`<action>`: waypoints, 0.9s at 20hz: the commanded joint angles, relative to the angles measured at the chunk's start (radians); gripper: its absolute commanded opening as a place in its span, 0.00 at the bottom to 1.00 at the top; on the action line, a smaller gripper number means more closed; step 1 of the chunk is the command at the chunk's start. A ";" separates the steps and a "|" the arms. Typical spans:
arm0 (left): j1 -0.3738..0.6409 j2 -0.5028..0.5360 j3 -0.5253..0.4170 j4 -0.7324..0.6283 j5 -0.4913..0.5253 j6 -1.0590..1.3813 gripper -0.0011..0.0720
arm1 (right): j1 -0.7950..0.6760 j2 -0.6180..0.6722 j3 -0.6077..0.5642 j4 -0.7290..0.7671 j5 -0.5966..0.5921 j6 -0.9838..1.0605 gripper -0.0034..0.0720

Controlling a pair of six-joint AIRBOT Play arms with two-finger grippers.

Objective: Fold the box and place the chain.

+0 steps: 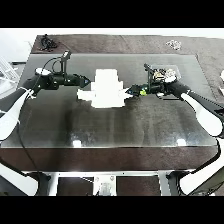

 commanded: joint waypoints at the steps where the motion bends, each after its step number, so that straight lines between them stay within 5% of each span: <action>1: 0.001 -0.063 0.080 0.042 -0.053 -0.038 0.69 | 0.003 0.001 -0.023 0.018 -0.025 0.005 0.05; 18: 0.000 -0.213 0.210 0.055 -0.107 -0.034 0.69 | 0.003 0.001 -0.023 0.068 -0.018 -0.113 0.05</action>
